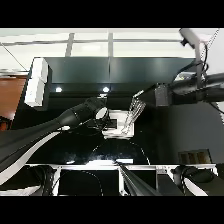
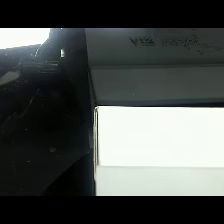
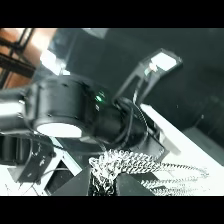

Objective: Fold the box and place the chain.

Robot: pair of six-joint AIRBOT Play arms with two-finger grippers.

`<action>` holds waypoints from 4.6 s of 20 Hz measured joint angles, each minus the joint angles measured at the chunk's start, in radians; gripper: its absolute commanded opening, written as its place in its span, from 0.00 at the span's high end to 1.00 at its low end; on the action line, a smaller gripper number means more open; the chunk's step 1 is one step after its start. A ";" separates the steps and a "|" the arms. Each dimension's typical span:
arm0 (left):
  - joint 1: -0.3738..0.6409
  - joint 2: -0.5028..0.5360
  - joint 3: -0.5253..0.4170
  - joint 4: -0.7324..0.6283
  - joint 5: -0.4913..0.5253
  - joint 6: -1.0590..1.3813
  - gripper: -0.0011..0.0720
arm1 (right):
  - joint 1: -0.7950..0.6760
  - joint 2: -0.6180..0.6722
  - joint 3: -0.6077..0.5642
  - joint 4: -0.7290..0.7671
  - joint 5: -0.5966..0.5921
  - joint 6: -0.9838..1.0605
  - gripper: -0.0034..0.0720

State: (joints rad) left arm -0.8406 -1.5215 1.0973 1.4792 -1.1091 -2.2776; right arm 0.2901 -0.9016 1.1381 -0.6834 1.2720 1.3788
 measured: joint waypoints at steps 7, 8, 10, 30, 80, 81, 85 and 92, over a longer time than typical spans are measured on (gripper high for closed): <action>0.000 0.000 0.000 0.000 0.000 0.000 0.95 | 0.024 -0.001 -0.161 0.034 -0.064 0.000 0.95; 0.000 0.000 0.000 0.000 0.000 0.000 0.95 | 0.037 -0.004 -0.179 0.044 -0.083 0.000 0.95; 0.000 0.000 0.000 0.000 0.000 0.000 0.95 | 0.068 -0.016 -0.204 0.063 -0.118 -0.003 0.95; 0.000 0.000 0.000 0.000 0.000 0.000 0.95 | 0.069 -0.043 -0.109 0.047 -0.110 -0.011 0.95; 0.010 0.258 -0.018 0.164 -0.157 0.102 0.08 | -0.261 0.080 -0.323 -0.477 -0.156 0.019 0.49; 0.027 0.294 -0.039 0.215 -0.193 0.114 0.08 | -0.261 0.080 -0.323 -0.477 -0.156 0.019 0.49; 0.219 0.439 -0.201 0.278 -0.209 0.148 0.08 | -0.261 0.080 -0.323 -0.477 -0.155 0.033 0.49; 0.533 0.493 -0.500 -0.517 0.127 1.035 0.00 | -0.261 0.080 -0.323 -0.477 -0.155 0.047 0.49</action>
State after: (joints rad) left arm -0.3080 -1.0286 0.5972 0.9627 -0.9821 -1.2423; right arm 0.0296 -0.8215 0.8146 -1.1603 1.1168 1.4258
